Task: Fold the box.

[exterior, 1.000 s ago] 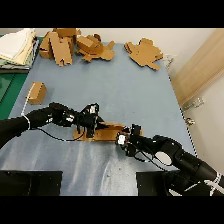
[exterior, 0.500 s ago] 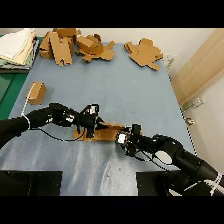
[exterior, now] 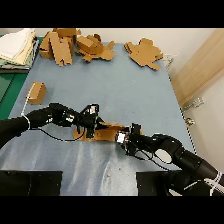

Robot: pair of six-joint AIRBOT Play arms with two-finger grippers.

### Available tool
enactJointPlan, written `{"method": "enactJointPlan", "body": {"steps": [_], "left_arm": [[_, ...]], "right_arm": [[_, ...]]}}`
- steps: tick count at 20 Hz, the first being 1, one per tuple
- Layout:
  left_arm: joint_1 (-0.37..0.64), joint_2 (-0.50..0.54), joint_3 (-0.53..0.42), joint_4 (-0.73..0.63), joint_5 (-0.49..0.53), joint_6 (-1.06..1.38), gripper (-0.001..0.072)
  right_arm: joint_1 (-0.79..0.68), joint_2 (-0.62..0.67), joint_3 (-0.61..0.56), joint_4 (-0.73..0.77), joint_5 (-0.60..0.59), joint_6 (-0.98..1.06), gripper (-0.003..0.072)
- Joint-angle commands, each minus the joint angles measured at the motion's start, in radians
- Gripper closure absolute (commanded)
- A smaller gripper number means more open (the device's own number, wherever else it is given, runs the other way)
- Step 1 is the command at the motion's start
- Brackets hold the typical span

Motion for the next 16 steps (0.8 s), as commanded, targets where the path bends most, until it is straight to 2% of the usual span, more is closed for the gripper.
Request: {"method": "enactJointPlan", "body": {"steps": [1, 4, 10, 13, 16], "left_arm": [[0.0, -0.001, -0.001, 0.0, 0.0, 0.0, 0.0696], [0.0, -0.001, -0.001, 0.0, 0.0, 0.0, 0.0696], [0.0, -0.001, -0.001, 0.0, 0.0, 0.0, 0.0696], [0.0, -0.001, -0.001, 0.0, 0.0, 0.0, 0.0696], [0.0, -0.001, -0.001, 0.0, 0.0, 0.0, 0.0696]], "right_arm": [[-0.011, -0.013, 0.006, 0.001, 0.0, -0.011, 0.0157], [-0.061, -0.013, 0.029, 0.015, 0.001, -0.037, 0.0157], [-0.099, -0.013, 0.04, 0.192, 0.024, -0.21, 0.0157], [-0.099, -0.014, 0.058, 0.196, 0.07, -0.232, 0.0157], [-0.1, -0.024, 0.06, 0.196, 0.068, -0.257, 0.0157]]}}
